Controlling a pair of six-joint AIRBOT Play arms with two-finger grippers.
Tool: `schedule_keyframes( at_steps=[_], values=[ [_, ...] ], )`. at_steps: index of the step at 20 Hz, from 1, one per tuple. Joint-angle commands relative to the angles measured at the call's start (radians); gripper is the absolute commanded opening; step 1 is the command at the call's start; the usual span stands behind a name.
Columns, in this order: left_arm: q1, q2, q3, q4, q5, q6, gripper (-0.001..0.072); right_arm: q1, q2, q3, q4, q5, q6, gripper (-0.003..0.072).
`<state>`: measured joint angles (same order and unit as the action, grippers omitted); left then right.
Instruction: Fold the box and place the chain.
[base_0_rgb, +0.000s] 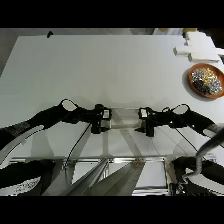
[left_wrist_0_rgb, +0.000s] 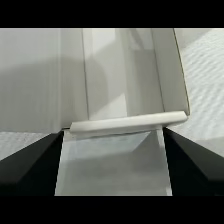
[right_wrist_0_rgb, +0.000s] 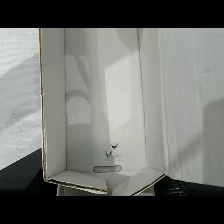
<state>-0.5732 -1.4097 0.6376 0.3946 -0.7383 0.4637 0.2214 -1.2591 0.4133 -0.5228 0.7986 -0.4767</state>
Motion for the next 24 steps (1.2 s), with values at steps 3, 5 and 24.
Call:
schedule_keyframes(
  at_steps=[3,5,24],
  values=[
    [-0.002,-0.005,0.000,-0.011,-0.049,0.009,0.0703,0.001,0.000,0.000,0.004,-0.002,0.004,0.0326],
    [-0.002,-0.005,0.000,0.023,-0.066,0.008,0.0703,0.001,0.000,0.000,0.004,-0.002,0.004,0.0326],
    [-0.004,-0.034,-0.014,-0.138,0.019,-0.081,0.0702,0.001,0.000,0.000,0.004,-0.002,0.004,0.0326]
  ],
)
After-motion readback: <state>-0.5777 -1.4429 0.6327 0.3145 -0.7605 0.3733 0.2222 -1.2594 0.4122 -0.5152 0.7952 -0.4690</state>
